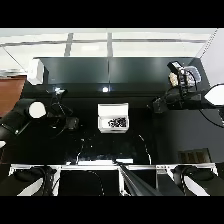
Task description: Fold the box and place the chain.
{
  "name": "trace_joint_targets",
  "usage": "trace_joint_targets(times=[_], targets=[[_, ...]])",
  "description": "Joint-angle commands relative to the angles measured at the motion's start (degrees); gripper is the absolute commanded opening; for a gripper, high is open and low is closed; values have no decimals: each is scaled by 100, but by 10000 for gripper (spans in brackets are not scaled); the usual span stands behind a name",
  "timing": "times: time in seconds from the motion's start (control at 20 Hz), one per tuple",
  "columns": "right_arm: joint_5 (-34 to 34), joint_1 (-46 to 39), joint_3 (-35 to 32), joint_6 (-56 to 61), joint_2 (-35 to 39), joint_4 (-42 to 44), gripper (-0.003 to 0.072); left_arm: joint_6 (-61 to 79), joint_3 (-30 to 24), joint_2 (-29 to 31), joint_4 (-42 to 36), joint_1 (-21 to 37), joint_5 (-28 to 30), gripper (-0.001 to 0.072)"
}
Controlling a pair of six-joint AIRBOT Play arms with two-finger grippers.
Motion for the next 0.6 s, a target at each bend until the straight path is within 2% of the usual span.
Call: trace_joint_targets(times=[0.0, 0.05, 0.25, 0.35, 0.4, 0.55], targets=[[-79, 0, 0, 2, 2, -9, 358, 6935, -737, -256, -3438, 651, 485, 556], [-79, 0, 0, 4, 2, -9, 358, 7932, -734, -378, -3536, 546, 538, 720], [-79, 2, 0, 7, 2, 7, 358, 10249, -730, -758, -3567, -20, 1067, 715], [-83, 15, 0, 9, 2, 55, 358, 10738, -682, -1032, -4074, -138, 1539, 716], [-83, 31, 0, 7, 2, 68, 358, 10907, -608, -1209, -4336, -125, 1519, 716], [-96, 85, 0, 7, 2, 74, 358, 11186, -374, -1576, -4487, -129, 1392, 715]])
